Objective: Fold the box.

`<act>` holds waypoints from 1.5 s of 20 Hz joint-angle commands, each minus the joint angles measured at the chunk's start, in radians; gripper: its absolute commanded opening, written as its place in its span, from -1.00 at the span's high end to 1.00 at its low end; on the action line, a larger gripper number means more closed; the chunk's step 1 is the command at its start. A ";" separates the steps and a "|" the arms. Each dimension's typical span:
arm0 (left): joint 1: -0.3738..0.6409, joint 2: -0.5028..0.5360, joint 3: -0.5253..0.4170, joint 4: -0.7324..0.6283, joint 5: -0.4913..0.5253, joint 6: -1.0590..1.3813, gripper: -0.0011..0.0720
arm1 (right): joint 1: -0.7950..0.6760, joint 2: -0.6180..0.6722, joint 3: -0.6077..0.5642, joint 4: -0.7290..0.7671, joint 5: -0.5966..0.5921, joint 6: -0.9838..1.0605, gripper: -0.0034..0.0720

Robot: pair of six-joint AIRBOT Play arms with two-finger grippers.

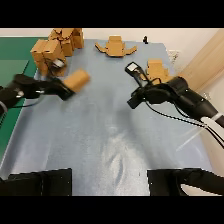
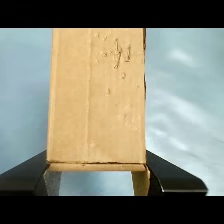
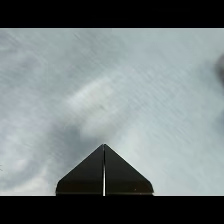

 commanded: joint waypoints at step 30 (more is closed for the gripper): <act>0.251 -0.399 0.255 0.243 0.171 -0.493 0.91 | -0.074 0.076 -0.151 -0.014 0.104 0.128 0.91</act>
